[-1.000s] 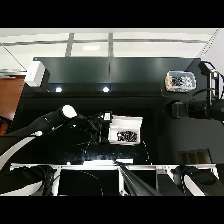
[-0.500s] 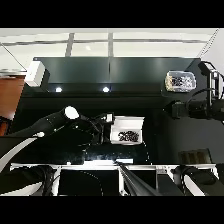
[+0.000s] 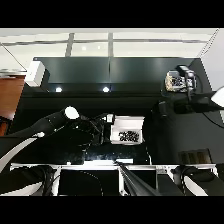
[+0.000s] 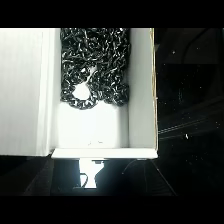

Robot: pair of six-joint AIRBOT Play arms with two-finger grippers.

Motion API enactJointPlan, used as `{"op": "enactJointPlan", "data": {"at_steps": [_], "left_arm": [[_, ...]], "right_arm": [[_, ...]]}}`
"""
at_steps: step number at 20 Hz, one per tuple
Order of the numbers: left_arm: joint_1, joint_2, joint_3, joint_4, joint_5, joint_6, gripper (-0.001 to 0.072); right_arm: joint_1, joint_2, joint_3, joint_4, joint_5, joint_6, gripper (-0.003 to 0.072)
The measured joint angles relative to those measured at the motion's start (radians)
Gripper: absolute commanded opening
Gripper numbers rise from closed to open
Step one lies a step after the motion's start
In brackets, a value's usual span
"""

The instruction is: Fold the box and place the chain.

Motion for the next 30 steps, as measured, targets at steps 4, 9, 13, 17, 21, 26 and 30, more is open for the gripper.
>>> {"op": "enactJointPlan", "data": {"at_steps": [4,9,13,17,21,26,30], "left_arm": [[0.000,0.000,0.000,0.000,0.001,0.000,0.0309],[0.000,0.000,0.000,0.000,0.002,0.000,0.0310],[0.000,0.000,0.000,0.000,0.003,-0.001,0.0310],[0.000,0.000,0.000,0.000,0.003,-0.003,0.0310],[0.000,0.000,0.000,0.000,0.002,-0.003,0.0310],[0.000,0.000,0.000,0.000,0.002,-0.004,0.0310],[0.000,-0.002,0.000,0.000,0.001,-0.004,0.0310]], "right_arm": [[0.007,-0.160,0.000,0.118,-0.026,-0.217,0.0720],[0.024,-0.213,0.000,0.220,0.102,-0.506,0.0720],[0.046,-0.170,-0.006,0.241,0.193,-0.559,0.0720],[0.082,-0.119,-0.072,0.232,0.208,-0.554,0.0720],[0.130,-0.103,-0.146,0.229,0.130,-0.636,0.0720],[0.125,-0.076,-0.103,0.191,0.113,-0.703,0.0720],[0.043,0.006,-0.042,0.185,0.128,-0.686,0.0720]]}}
